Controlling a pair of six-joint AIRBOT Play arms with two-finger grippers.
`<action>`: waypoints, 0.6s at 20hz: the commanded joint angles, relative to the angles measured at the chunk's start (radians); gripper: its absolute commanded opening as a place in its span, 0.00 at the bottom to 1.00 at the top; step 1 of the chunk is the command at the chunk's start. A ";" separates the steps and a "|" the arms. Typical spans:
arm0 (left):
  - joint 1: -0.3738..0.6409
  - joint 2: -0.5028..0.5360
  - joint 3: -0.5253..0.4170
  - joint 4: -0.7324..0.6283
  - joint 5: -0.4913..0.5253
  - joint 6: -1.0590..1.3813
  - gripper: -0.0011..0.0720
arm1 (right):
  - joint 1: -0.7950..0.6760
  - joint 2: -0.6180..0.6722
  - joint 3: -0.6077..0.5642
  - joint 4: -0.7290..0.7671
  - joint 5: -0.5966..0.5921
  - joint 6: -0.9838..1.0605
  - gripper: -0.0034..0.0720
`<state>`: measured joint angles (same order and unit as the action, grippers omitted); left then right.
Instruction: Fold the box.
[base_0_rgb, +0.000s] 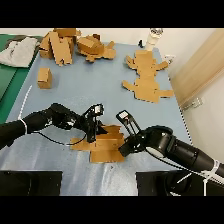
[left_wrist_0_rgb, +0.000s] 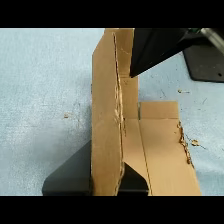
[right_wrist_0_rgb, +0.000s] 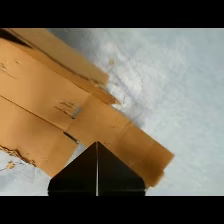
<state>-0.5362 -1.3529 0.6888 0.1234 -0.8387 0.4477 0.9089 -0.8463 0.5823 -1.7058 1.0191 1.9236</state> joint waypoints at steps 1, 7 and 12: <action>0.000 -0.001 0.000 0.005 0.001 -0.004 0.04 | 0.011 -0.011 -0.077 0.023 -0.082 0.050 0.05; 0.000 -0.001 0.000 0.005 0.000 -0.003 0.04 | 0.009 -0.050 -0.102 -0.103 -0.171 0.113 0.05; 0.000 -0.001 0.000 0.008 -0.002 -0.003 0.04 | 0.009 -0.150 -0.101 -0.124 -0.229 0.123 0.05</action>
<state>-0.5362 -1.3529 0.6888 0.1284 -0.8387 0.4446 0.9165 -0.9485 0.4831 -1.8053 0.8265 2.0342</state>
